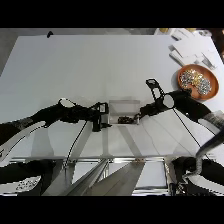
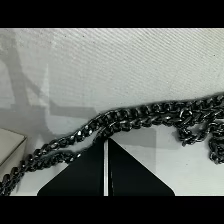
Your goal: Fold the box and place the chain.
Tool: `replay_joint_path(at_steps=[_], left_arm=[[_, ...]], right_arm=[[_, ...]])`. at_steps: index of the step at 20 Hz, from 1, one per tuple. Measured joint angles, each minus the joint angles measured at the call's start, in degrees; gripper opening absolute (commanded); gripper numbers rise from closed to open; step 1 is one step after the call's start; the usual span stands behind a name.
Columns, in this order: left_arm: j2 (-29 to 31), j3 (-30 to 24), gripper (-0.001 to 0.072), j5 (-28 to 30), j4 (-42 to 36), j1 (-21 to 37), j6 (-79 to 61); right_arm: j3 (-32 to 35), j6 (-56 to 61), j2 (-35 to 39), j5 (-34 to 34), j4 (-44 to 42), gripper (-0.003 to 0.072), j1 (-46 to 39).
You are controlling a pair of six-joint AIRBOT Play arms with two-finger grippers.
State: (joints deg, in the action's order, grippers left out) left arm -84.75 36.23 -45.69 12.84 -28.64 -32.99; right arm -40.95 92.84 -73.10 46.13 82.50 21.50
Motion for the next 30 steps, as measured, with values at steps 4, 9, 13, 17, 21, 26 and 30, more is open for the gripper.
replay_joint_path(at_steps=[4,9,13,17,21,26,30], left_arm=[[0.0,0.0,0.015,0.0,-0.02,0.0,0.0],[0.0,0.0,0.015,0.0,0.0,0.0,0.0],[0.0,0.0,0.015,0.0,0.0,0.0,0.0],[0.0,0.0,0.015,0.0,0.0,0.0,0.0],[0.0,0.0,0.015,0.0,0.0,0.0,0.0],[0.0,0.0,0.015,0.0,-0.02,0.0,0.0],[0.0,0.0,0.015,0.0,-0.02,0.0,0.02]], right_arm=[[0.02,-0.87,0.96,1.03,0.44,0.0016,0.0],[0.02,-1.9,3.78,3.98,0.92,0.0015,0.0],[0.02,-2.71,6.38,6.69,0.87,0.0015,0.0],[0.02,-3.5,13.03,11.5,0.5,0.0015,0.0],[0.02,-5.57,23.87,16.55,-4.66,0.0016,0.0],[0.02,-10.08,34.03,17.2,-18.88,0.0016,0.02],[0.02,-14.8,35.87,11.65,-29.57,0.0016,2.86]])
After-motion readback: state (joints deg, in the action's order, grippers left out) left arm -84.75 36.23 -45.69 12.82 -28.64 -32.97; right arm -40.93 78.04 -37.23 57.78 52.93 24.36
